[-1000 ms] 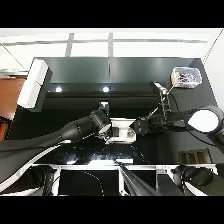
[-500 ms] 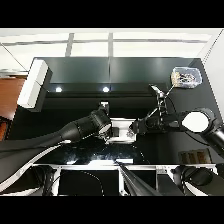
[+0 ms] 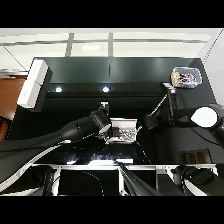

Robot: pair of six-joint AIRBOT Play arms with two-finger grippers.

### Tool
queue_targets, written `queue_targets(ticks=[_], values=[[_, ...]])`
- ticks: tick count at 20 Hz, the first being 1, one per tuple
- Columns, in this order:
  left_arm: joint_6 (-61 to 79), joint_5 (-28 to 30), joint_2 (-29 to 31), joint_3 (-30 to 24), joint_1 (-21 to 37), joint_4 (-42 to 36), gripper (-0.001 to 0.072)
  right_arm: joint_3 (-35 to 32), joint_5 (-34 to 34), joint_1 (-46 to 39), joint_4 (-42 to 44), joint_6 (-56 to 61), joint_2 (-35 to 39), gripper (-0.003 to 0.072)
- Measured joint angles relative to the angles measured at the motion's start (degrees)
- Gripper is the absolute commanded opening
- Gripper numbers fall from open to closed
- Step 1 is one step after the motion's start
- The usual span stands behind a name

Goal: Fold the box and place the chain.

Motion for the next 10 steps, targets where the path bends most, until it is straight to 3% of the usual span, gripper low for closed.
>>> queue_targets(ticks=[2,5,10], values=[[-0.02,0.02,0.00,0.00,0.00,0.00,0.0031,-0.98,-2.75,-4.61,-7.45,1.51,0.11,0.0703],[-0.02,0.00,0.00,0.00,0.00,0.00,0.0031,-2.25,-12.17,-12.04,-16.28,4.17,-2.58,0.0702],[-0.02,-0.04,0.00,0.00,-0.02,0.00,0.0031,2.21,-24.35,-23.54,-19.54,8.50,-17.81,0.0700]])
